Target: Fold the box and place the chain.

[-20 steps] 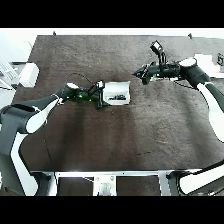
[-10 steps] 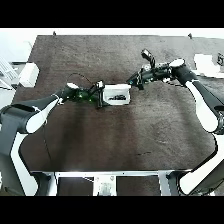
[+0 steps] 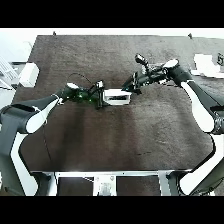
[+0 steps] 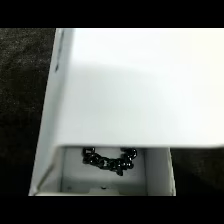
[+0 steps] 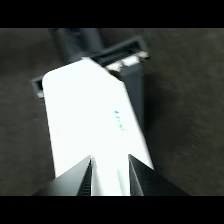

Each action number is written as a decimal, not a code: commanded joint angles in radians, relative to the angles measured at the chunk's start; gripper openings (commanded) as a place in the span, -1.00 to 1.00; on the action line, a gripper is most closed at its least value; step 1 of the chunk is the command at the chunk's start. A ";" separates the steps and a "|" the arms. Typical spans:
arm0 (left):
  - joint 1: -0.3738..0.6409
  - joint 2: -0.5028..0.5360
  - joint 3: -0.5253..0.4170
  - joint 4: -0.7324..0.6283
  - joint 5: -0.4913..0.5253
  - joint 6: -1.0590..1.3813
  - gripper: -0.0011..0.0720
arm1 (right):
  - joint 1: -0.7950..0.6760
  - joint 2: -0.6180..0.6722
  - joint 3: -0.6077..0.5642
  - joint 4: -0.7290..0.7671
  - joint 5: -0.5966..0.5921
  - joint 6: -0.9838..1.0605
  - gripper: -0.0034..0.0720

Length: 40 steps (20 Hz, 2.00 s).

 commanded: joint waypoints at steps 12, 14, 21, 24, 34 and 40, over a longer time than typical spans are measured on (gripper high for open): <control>0.001 0.000 0.000 0.000 0.000 0.000 0.01 | 0.051 -0.006 0.001 -0.042 -0.021 -0.043 0.17; 0.001 0.000 0.000 0.000 0.000 0.000 0.02 | 0.058 -0.006 0.001 -0.058 -0.028 -0.043 0.16; 0.001 0.000 0.000 0.000 0.000 0.000 0.01 | 0.071 -0.006 0.001 -0.059 -0.079 -0.044 -0.08; 0.001 0.000 0.000 0.000 0.000 0.000 0.01 | 0.071 -0.006 0.001 -0.058 -0.079 -0.047 -0.14; 0.001 0.000 0.000 0.000 0.000 0.000 0.01 | 0.071 -0.006 -0.011 -0.110 -0.078 -0.065 -0.22; 0.001 0.000 0.000 0.000 0.000 0.000 0.02 | 0.072 -0.006 -0.014 -0.110 -0.100 -0.066 -0.22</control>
